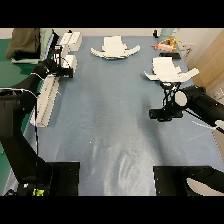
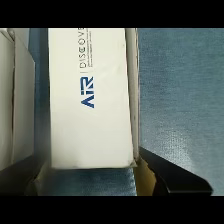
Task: Fold the box.
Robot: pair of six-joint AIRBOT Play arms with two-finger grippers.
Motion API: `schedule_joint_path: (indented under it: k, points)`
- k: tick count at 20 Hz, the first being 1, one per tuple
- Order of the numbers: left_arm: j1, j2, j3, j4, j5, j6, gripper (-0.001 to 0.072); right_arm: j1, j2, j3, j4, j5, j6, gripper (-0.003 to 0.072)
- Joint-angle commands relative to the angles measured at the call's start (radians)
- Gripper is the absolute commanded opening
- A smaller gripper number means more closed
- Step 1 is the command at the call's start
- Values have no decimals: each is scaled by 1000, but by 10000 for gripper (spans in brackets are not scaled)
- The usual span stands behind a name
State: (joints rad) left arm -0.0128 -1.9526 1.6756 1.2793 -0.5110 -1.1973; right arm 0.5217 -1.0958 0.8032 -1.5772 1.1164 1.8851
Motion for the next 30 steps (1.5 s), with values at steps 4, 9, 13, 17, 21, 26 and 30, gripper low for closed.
schedule_joint_path:
  k: [4, 9, 13, 17, 21, 26, 30]
  points:
    - [18, 42, 3, 5, -104, -6, 701, 0, 0, 1, 0, 0, 0, 16]
    - [44, 118, 47, 5, -295, -6, 701, 0, 0, 1, 0, 0, 0, 16]
    - [45, 198, 87, 3, -426, -7, 701, 0, 0, 1, 0, 0, 0, 17]
    - [43, 286, 117, -2, -662, -43, 75, 0, 0, 1, 0, 0, 0, 17]
    - [33, 376, 114, -10, -865, -75, 13, 0, 0, 1, 0, 0, 0, 17]
    - [-74, 608, -163, -3, -793, -104, 12, 0, 0, 1, 0, 0, 0, 16]
    - [-205, 871, -538, -1, -589, -136, 13, 0, 0, 1, 0, 0, 0, 17]
